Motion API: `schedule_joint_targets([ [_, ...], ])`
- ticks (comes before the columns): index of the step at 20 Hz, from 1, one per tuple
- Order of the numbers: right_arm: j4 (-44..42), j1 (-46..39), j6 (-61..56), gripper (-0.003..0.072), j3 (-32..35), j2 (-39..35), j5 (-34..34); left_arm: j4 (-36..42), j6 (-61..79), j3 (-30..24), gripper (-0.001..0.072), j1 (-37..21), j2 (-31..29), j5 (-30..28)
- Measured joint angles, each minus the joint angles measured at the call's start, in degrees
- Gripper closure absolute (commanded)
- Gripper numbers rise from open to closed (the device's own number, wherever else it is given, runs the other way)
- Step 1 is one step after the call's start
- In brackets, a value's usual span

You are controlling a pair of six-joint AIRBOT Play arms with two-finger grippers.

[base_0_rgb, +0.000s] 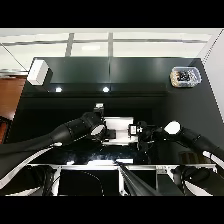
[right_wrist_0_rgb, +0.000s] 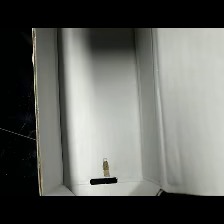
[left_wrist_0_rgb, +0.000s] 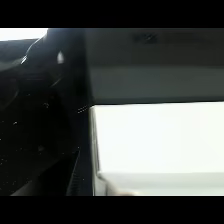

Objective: Fold the box and place the chain.

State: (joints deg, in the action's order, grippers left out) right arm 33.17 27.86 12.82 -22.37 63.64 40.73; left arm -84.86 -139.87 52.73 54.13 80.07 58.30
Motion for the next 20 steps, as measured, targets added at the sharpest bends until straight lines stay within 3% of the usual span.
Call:
schedule_joint_targets([
  [5,0.0,0.0,0.0,0.0157,0.0,0.0,0.02,-0.22,0.17,0.61,0.044,0.0,0.0,1.14],
  [8,0.0,0.0,-0.02,0.0157,0.0,0.0,0.02,-0.44,0.17,0.83,0.0684,0.0,0.0,0.96],
  [11,-0.09,0.0,-0.17,0.0132,0.0,0.0,0.09,-0.44,0.13,0.9,0.0685,0.11,0.0,0.83],
  [12,-0.07,0.0,-0.15,-0.0019,0.0,0.0,0.04,-0.44,0.2,0.92,0.0686,0.13,0.0,0.72],
  [20,6.6,-2.6,-7.32,-0.002,-1.64,-3.91,4.74,-0.37,0.33,0.94,0.0686,0.17,0.0,0.28],
])
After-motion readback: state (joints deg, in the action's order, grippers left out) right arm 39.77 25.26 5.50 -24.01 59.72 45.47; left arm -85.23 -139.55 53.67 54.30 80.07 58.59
